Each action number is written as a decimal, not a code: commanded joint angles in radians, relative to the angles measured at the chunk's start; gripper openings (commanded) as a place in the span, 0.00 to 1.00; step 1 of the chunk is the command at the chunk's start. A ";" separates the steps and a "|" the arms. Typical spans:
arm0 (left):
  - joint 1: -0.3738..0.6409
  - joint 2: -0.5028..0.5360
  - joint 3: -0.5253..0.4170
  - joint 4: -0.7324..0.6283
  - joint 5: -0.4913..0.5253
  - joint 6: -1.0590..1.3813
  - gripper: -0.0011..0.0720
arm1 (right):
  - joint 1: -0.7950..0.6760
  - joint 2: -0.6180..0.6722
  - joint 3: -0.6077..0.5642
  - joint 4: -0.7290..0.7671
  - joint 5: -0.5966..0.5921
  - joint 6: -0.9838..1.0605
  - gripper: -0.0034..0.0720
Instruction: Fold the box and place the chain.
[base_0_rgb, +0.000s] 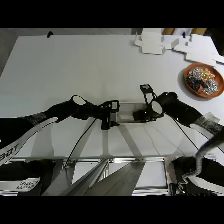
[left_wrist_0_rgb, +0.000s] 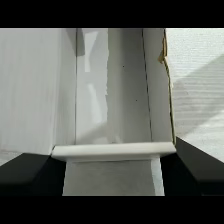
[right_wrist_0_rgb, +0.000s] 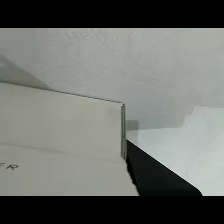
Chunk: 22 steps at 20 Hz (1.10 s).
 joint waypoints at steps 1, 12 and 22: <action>0.000 0.000 0.000 -0.001 0.002 -0.003 0.39 | 0.000 0.001 0.011 -0.020 -0.001 0.009 0.35; 0.000 0.000 0.000 -0.001 0.002 -0.003 0.39 | 0.000 -0.015 0.018 -0.027 0.057 0.106 0.33; 0.000 0.000 0.000 -0.001 0.002 -0.003 0.39 | 0.000 0.002 0.018 -0.021 0.075 0.043 0.29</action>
